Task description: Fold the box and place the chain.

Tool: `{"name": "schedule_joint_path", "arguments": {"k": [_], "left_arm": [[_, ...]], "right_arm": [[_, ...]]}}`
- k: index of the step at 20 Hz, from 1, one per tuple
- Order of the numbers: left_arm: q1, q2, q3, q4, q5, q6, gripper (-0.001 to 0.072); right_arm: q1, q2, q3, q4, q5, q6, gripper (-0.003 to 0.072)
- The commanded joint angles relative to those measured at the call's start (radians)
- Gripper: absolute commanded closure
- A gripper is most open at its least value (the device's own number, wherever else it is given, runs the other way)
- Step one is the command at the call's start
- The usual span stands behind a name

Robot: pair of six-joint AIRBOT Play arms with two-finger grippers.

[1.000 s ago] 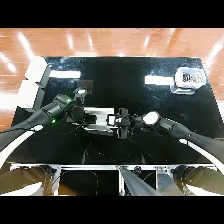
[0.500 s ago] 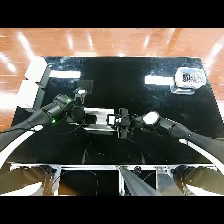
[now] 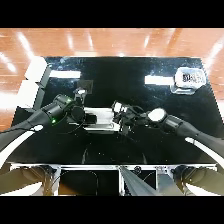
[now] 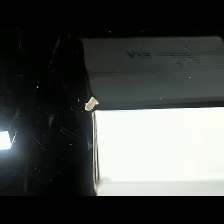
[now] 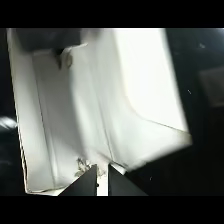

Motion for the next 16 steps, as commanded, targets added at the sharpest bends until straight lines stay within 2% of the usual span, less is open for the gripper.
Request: {"name": "schedule_joint_path", "arguments": {"k": [1,3,4,6,8,10,12,14,16], "left_arm": [[0.0,0.0,0.0,0.002,0.001,0.002,0.0689],[0.0,0.0,0.0,0.002,-0.001,0.002,0.0689],[0.0,-0.001,0.0,0.002,-0.003,0.002,0.0689],[0.0,-0.002,0.0,0.002,-0.004,0.002,0.0689],[0.0,-0.002,0.0,0.002,0.0,0.002,0.0689],[0.0,-0.002,0.0,0.002,0.001,0.002,0.0689],[0.0,-0.002,0.0,0.002,0.0,0.002,0.0689],[0.0,-0.002,0.0,-0.011,0.002,0.002,0.0689],[0.0,-0.002,0.0,-0.024,-0.003,0.002,0.0689]], "right_arm": [[-0.096,0.066,0.001,-0.06,0.188,0.405,0.0597],[-0.183,0.084,0.001,-0.073,0.37,0.779,0.0596],[-0.225,0.084,0.001,-0.058,0.437,0.891,0.0597],[-0.298,0.084,0.001,-0.017,0.579,0.974,0.0666],[-0.38,0.085,0.001,-0.033,0.665,1.088,0.0657],[-0.475,0.087,0.0,-0.116,0.664,1.202,0.0657],[-0.518,0.087,-0.003,-0.338,0.555,1.396,0.0657],[-0.494,0.084,-0.034,-0.513,0.459,1.612,0.0658],[-0.422,0.064,-0.071,-0.516,0.407,1.642,0.0657]]}}
